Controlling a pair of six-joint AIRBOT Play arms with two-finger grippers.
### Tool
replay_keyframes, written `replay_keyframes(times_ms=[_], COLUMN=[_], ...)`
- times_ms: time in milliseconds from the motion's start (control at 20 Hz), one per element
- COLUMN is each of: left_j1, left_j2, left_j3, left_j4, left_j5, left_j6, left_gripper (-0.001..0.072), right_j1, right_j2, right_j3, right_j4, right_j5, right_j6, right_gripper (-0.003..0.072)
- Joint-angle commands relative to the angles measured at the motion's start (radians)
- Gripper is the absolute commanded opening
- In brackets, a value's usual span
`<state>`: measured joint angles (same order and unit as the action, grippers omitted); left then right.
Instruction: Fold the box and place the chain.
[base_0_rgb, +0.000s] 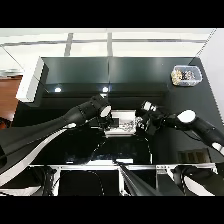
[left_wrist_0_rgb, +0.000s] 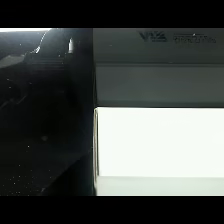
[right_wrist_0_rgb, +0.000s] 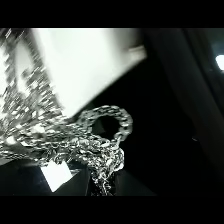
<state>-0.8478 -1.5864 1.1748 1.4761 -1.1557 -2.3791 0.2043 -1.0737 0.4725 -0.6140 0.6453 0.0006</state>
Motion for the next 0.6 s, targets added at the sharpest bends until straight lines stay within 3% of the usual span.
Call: replay_keyframes(times_ms=[0,200,350,550], left_j1=[0.000,0.000,0.000,0.000], left_j2=[0.000,0.000,0.000,0.000], left_j3=[0.000,0.000,0.000,0.000], left_j4=[0.000,0.000,0.000,0.000], left_j5=[-0.003,-0.005,-0.003,-0.004], left_j6=[0.000,0.000,0.000,0.000], left_gripper=[0.0029,0.0029,0.0029,0.0029], right_j1=[-0.052,-0.094,-0.094,-0.083], right_j2=[0.149,0.322,0.353,0.349], right_j3=[0.014,0.100,0.190,0.215], right_j4=[-0.032,-0.029,0.070,0.358], right_j5=[0.041,0.290,0.462,0.496], right_j6=[0.315,0.456,0.528,0.531], right_gripper=[0.0022,0.0023,0.0023,0.0022])
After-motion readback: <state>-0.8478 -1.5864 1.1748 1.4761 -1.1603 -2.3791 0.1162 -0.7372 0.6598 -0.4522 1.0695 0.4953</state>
